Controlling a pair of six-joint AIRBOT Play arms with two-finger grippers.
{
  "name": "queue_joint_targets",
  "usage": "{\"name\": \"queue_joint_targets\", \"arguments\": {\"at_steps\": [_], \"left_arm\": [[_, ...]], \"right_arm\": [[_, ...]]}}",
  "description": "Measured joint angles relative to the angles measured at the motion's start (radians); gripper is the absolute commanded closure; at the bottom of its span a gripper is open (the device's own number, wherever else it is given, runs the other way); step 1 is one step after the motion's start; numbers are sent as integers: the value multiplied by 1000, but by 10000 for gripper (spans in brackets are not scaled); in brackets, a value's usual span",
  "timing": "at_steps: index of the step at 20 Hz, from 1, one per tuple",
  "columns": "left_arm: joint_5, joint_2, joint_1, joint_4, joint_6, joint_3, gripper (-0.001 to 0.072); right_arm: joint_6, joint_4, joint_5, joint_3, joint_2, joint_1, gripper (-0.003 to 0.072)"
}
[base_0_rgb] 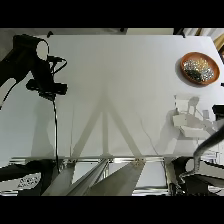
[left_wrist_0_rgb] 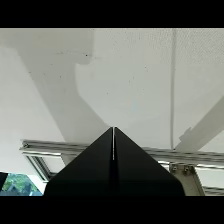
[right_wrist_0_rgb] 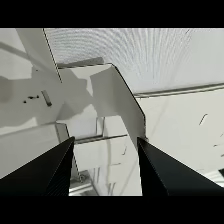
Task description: Fold the box and place the chain.
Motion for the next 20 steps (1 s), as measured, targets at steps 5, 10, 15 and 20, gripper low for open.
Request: {"name": "queue_joint_targets", "arguments": {"at_steps": [5,10,15,20], "left_arm": [[0,0,0,0,0,0,698],[0,0,0,0,0,0,698],[0,0,0,0,0,0,698],[0,0,0,0,0,0,698]], "right_arm": [[-47,56,-26,0,73,13,285],[-30,42,-35,0,103,-9,285],[-23,23,-33,-7,69,-17,287],[-15,-22,-61,-56,14,-21,357]]}}
